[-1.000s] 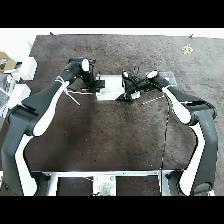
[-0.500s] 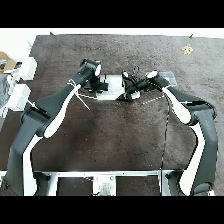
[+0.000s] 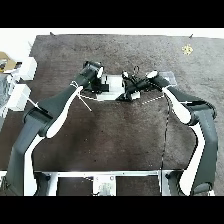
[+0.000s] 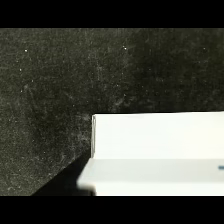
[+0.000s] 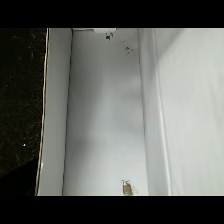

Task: Fold the box and place the chain.

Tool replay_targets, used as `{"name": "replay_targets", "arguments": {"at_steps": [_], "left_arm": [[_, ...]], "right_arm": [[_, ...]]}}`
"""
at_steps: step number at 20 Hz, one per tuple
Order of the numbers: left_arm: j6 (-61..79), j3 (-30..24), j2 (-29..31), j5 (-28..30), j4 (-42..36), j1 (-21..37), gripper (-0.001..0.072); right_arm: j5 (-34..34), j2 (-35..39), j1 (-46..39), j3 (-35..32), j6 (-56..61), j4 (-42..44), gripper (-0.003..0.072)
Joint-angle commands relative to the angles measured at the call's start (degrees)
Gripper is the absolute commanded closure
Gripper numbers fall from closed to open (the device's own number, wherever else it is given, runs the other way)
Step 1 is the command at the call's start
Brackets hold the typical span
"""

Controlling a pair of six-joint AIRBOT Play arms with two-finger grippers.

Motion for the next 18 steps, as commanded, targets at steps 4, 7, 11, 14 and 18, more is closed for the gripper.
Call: {"name": "replay_targets", "arguments": {"at_steps": [4, 7, 11, 14, 18], "left_arm": [[0.11, 0.02, -0.07, 1.2, -0.02, -0.04, 0.0408], [0.13, 0.02, 0.44, 1.77, -0.2, -0.04, 0.0198], [1.25, 0.09, 1.86, 0.13, -0.22, -0.04, 0.0199], [3.72, 0.11, 4.15, -2.64, -0.2, -0.04, 0.0199], [3.3, -0.09, 6.45, -2.62, -1.31, 0.07, 0.0199]], "right_arm": [[0.04, -0.02, 0.04, 0.0, -0.22, -0.07, 0.0302], [0.04, -0.02, 0.04, 0.0, -0.22, -0.07, 0.0302], [0.04, -0.02, 0.04, 0.0, -0.22, -0.07, 0.0302], [0.04, -0.02, 0.04, 0.0, -0.22, -0.07, 0.0302], [0.04, -0.02, 0.04, 0.0, -0.22, -0.07, 0.0302]]}}
